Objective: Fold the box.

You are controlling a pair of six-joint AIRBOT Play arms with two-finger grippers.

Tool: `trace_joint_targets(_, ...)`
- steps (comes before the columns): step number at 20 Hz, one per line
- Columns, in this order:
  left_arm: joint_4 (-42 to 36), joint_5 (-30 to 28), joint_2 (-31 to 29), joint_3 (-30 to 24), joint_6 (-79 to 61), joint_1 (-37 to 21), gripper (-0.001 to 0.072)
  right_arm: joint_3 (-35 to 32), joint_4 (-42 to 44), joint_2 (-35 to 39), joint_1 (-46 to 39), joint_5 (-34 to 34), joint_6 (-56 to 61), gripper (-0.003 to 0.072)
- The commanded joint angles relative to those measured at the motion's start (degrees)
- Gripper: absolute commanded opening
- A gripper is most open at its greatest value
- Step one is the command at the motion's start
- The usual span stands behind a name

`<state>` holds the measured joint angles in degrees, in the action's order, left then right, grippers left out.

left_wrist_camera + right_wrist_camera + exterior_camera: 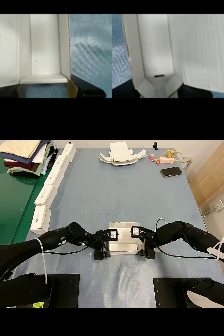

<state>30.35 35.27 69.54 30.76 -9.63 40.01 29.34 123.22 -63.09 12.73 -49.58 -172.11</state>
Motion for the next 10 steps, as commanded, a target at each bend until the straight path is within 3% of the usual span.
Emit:
trace_joint_targets(1,0.0,-0.2,0.0,0.0,0.0,0.0,0.0700,0.0,0.0,0.0,0.0,0.0,0.0,0.0601)
trace_joint_targets(6,-2.5,-1.0,0.0,0.0,0.0,0.0,0.0697,0.0,0.0,0.0,0.0,0.0,0.0,0.0601)
trace_joint_targets(9,-2.5,-2.2,0.0,0.0,0.0,0.0,0.0644,0.0,0.0,0.0,0.0,0.0,0.0,0.0601)
trace_joint_targets(10,-2.6,-2.1,0.0,0.0,0.0,0.0,0.0568,0.0,0.0,0.0,0.0,0.0,0.0,0.0601)
